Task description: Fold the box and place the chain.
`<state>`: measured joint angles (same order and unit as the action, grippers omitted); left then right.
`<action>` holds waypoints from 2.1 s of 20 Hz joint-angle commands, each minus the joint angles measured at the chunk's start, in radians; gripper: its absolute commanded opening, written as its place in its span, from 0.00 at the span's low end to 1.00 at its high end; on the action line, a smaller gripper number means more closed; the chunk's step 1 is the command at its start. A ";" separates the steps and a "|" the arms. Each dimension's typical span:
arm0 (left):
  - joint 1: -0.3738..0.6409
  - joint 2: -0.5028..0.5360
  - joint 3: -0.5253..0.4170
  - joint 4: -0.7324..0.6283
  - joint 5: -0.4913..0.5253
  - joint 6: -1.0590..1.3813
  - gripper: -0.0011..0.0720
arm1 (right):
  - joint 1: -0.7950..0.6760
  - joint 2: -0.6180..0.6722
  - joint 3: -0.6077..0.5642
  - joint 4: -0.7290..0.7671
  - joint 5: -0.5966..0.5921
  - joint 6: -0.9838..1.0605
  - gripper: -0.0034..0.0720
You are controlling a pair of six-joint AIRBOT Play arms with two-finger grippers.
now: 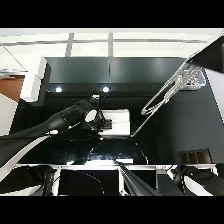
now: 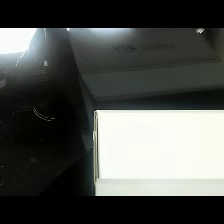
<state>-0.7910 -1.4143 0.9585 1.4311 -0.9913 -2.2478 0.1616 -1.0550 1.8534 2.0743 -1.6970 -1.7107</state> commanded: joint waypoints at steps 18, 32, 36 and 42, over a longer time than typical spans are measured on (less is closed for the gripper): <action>-0.002 0.000 0.002 0.059 -0.043 -0.061 0.05 | 0.248 -0.008 -0.004 0.132 0.237 0.026 0.07; -0.002 0.000 0.002 0.079 -0.032 -0.083 0.05 | 0.248 -0.109 -0.004 0.148 0.212 0.012 0.07; -0.002 0.000 0.002 0.078 -0.032 -0.083 0.05 | 0.256 -0.109 -0.004 0.151 0.212 0.012 0.07; -0.002 0.000 0.002 0.078 -0.038 -0.083 0.05 | 0.356 -0.116 -0.172 0.129 0.253 0.011 0.07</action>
<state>-0.7929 -1.4147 0.9596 1.5093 -1.0241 -2.3325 0.4713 -1.1694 1.7699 2.2215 -1.4765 -1.6989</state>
